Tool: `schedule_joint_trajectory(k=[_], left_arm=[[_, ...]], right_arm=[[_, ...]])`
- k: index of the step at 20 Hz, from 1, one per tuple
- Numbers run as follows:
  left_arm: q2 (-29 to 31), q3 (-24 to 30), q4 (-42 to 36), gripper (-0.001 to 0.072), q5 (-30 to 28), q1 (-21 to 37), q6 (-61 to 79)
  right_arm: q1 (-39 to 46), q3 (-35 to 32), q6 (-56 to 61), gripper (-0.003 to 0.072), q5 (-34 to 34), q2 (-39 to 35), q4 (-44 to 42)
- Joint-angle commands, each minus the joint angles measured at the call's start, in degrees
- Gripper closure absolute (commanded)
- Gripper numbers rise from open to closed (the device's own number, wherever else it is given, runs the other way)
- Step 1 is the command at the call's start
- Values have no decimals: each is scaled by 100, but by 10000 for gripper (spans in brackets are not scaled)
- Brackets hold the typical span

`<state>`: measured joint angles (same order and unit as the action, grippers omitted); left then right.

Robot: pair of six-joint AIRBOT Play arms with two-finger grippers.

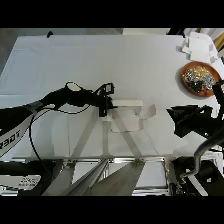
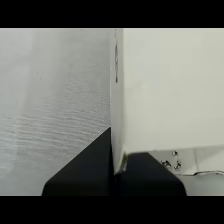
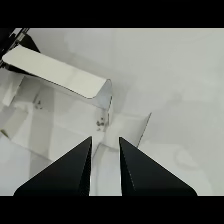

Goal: Fold the box and place the chain.

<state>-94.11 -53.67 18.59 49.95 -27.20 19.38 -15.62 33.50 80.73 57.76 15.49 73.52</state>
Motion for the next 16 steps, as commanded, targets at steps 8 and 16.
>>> schedule_joint_trajectory(k=[8, 16], left_arm=[[-160, -4, -13, 702, -2, -4, 125], [-157, -4, -11, 690, -4, -2, 120]], right_arm=[[-2, 2, 2, 485, -2, 2, -2], [-2, 2, 0, 485, 2, 2, -2]])
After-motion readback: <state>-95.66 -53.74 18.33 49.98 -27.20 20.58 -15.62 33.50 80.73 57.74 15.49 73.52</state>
